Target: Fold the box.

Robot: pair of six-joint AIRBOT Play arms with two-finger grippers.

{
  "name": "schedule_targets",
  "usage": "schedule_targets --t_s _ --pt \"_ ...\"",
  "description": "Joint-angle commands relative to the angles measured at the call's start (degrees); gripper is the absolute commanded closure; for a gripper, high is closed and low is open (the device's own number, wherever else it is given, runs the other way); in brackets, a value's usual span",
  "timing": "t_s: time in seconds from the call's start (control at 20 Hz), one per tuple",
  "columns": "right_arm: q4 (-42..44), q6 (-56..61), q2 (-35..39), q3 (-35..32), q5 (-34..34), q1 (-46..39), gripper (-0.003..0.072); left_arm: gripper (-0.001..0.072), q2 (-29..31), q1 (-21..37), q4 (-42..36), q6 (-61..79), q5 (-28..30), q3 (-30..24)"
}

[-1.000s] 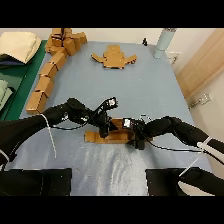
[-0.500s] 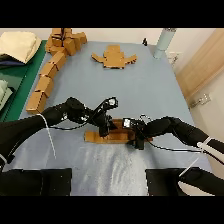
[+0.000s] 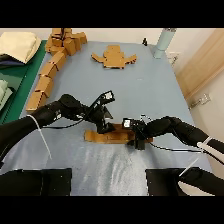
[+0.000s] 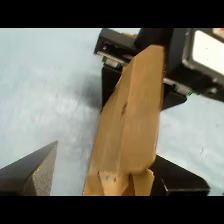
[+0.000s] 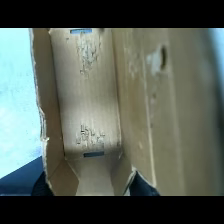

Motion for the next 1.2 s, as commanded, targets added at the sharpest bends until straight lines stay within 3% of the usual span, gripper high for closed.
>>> schedule_targets --t_s 0.0,0.15,0.2,0.25,0.3,0.45,0.6,0.75,1.15 --pt "0.0 0.0 0.0 0.0 0.1 0.1 0.0111 0.0052 4.7 3.8 16.6 -19.3 -3.5 0.0" --pt "0.0 0.0 0.0 0.0 0.1 0.1 0.0111 0.0071 8.6 7.7 23.2 -31.9 -12.0 0.0" --pt "0.0 0.0 0.0 0.0 0.1 0.0 0.0111 0.0296 9.2 8.7 23.7 -35.4 -16.0 0.0" --pt "0.0 0.0 0.0 0.0 0.1 0.1 0.0111 0.0619 9.3 9.2 23.7 -37.0 -20.0 0.0" --pt "0.0 0.0 0.0 0.0 0.1 0.0 0.0111 0.0699 9.0 9.3 23.4 -38.6 -23.7 0.0" --pt "0.0 0.0 0.0 0.0 0.1 0.0 0.0111 0.0699 8.1 7.4 15.0 -50.0 -29.4 -1.3" --pt "0.0 0.0 0.0 0.0 0.1 0.0 0.0111 0.0699 6.8 2.6 4.4 -51.1 -24.1 -2.9" --pt "0.0 0.0 0.0 0.0 0.1 0.0 0.0111 0.0699 3.8 2.0 -4.5 -51.0 -18.1 -1.4" --pt "0.0 0.0 0.0 0.0 0.1 0.0 0.0111 0.0699 -6.4 2.3 -4.6 -51.0 -7.4 6.7"
